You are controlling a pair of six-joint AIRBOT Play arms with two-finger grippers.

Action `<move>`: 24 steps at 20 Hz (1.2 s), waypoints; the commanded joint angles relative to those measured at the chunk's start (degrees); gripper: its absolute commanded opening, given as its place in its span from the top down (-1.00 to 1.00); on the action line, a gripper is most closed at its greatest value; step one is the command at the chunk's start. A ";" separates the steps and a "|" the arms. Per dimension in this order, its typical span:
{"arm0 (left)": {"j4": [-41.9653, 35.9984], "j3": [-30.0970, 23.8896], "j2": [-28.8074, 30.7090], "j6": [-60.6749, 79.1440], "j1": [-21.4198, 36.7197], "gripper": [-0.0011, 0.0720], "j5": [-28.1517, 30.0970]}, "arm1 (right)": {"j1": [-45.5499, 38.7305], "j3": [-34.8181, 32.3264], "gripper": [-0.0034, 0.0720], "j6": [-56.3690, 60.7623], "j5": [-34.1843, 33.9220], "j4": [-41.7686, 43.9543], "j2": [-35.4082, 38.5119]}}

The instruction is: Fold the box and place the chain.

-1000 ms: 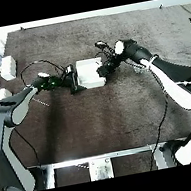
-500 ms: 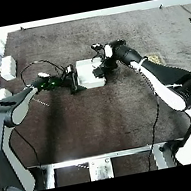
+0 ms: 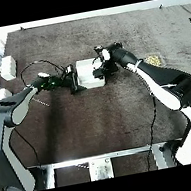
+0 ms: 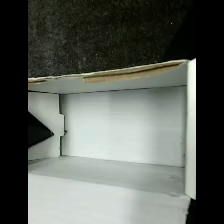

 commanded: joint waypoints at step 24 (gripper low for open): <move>0.00 -0.02 -0.04 0.02 -0.02 0.19 0.00 | 2.38 0.07 0.74 7.72 -3.19 -6.86 -1.09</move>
